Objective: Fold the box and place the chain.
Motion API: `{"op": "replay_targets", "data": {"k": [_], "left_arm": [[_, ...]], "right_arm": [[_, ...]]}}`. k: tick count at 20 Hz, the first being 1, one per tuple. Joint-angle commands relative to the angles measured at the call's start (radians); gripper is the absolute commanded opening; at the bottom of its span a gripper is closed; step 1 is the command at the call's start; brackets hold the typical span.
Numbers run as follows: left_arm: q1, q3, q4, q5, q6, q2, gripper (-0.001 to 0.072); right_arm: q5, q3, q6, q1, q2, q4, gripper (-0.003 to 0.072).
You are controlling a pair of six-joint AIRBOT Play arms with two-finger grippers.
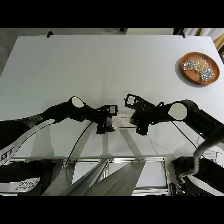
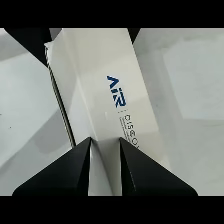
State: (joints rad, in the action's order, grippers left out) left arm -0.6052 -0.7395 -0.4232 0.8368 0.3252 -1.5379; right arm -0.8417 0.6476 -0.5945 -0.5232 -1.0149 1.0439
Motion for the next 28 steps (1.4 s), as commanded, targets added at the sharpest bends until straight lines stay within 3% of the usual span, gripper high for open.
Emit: {"op": "replay_targets", "data": {"k": [1, 11, 26, 28], "left_arm": [[-0.001, 0.0, -0.004, 0.005, 0.005, 0.0, 0.0253], [-0.001, 0.0, -0.003, 0.005, 0.005, 0.0, 0.0253], [-0.001, 0.0, -0.003, 0.005, 0.005, 0.0, 0.0253], [-0.001, 0.0, -0.004, 0.005, 0.005, 0.0, 0.0253]], "right_arm": [[0.016, 0.001, 0.0, 0.0, 0.008, -0.005, 0.016], [0.046, 0.0, 0.001, 0.0, -0.005, 0.003, 0.0159], [-0.016, -0.048, 0.001, -0.001, -0.006, -0.01, 0.0163], [-0.017, -0.048, 0.001, -0.001, -0.006, -0.021, 0.0234]]}}
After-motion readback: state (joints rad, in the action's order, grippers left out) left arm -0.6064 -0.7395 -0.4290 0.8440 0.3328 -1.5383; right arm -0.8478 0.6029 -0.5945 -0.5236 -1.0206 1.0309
